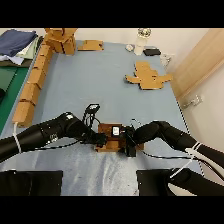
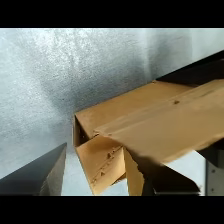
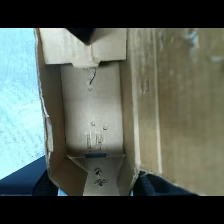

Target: Fold the box.

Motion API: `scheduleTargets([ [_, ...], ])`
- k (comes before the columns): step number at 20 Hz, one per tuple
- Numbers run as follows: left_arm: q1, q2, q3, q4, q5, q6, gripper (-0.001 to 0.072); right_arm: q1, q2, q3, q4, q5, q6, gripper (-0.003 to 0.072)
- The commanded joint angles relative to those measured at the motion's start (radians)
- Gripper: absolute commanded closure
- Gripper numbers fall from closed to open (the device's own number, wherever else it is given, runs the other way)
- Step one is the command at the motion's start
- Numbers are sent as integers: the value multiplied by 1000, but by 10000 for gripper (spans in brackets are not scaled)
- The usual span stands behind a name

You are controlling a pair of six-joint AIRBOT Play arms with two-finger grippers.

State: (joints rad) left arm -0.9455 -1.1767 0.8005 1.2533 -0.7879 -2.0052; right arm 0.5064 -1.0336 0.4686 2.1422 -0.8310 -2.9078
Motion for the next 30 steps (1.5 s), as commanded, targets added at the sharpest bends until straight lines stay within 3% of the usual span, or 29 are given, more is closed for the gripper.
scheduleTargets([
  [1, -47, -34, 54, 106, -40, -141, 163, 0, 0, 0, 0, 0, 0, 132],
  [8, -152, -194, 203, 282, -208, -311, 163, 0, 0, 0, 0, 0, 0, 131],
  [15, -171, -290, 286, 289, -215, -404, 173, 0, 0, 0, 0, 0, 0, 132],
  [16, -171, -289, 286, 290, -219, -429, 241, 0, 0, 0, 0, 0, 0, 132],
  [19, -171, -289, 286, 291, -226, -497, 697, 0, 0, 0, 0, 0, 0, 132],
  [26, -171, -288, 287, 288, -261, -518, 695, 0, 0, 0, 0, 0, 0, 131],
  [27, -171, -288, 287, 285, -261, -512, 654, 0, 0, 0, 0, 0, 0, 131],
  [28, -171, -286, 287, 276, -262, -506, 358, 0, 0, 0, 0, 0, 0, 131],
  [29, -171, -283, 287, 272, -262, -507, 179, 0, 0, 0, 0, 0, 0, 131],
  [30, -171, -278, 287, 272, -263, -505, 182, 0, 0, 0, 0, 0, 0, 131],
])
